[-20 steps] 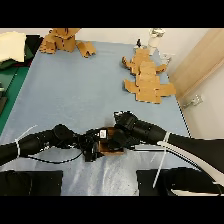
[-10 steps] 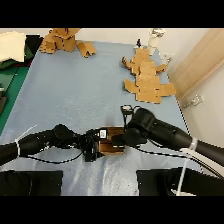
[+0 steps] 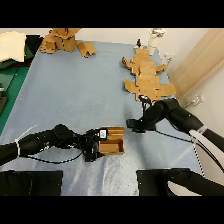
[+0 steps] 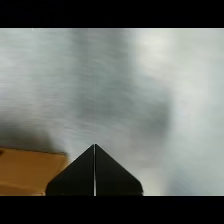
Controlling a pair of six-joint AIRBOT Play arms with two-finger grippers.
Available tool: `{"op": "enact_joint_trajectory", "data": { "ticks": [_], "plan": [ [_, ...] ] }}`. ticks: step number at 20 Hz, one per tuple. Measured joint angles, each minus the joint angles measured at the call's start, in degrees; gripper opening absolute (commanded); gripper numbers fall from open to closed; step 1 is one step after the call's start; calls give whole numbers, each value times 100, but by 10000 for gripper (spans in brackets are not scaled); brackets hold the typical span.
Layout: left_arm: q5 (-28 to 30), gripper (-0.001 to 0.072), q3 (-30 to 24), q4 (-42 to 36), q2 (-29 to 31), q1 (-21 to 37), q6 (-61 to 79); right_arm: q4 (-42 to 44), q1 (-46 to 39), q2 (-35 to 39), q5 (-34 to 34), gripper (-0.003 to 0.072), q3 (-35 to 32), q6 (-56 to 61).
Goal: Fold the box.
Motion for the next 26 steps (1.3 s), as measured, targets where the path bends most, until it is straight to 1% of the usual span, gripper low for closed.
{"op": "enact_joint_trajectory", "data": {
  "ticks": [1, 2, 4, 5, 6, 8, 11, 14, 16, 21, 23, 26],
  "plan": [
    [0, 606, 0, 0, 0, 0, 0, 896, -306, -243, 76, 1, 0, -911],
    [0, 607, 0, 0, 0, 0, 0, 1602, -507, -476, 70, 1, 22, -1683],
    [0, 606, 0, 0, 0, 0, 0, 2699, -741, -922, -125, 1, 63, -2999],
    [0, 607, 0, 0, 0, 0, 0, 3086, -767, -1086, -302, 2, 72, -3547],
    [0, 607, 0, 0, 0, 0, 0, 3403, -741, -1185, -450, 1, 81, -3989],
    [0, 606, 0, 0, 0, 0, 0, 3779, -623, -1233, -691, 1, 72, -4750],
    [0, 607, 0, 0, 0, 0, 0, 4054, -282, -962, -807, 1, -59, -5475],
    [0, 607, 0, 0, 0, 0, 0, 3912, 149, -476, -535, 1, -317, -5783],
    [-4, 606, 0, 0, 0, 0, 0, 3547, 529, -85, -74, 1, -575, -5873],
    [-7, 606, 0, 9, -2, 0, 4, 2304, 1561, 876, 1364, 2, -1185, -5939],
    [-2, 607, 0, -2, -2, 0, 2, 1755, 1838, 1187, 1762, 3, -1296, -5952],
    [4, 607, 0, -7, 0, 0, 0, 1141, 2120, 1624, 2076, 9, -1373, -5960]
  ]
}}
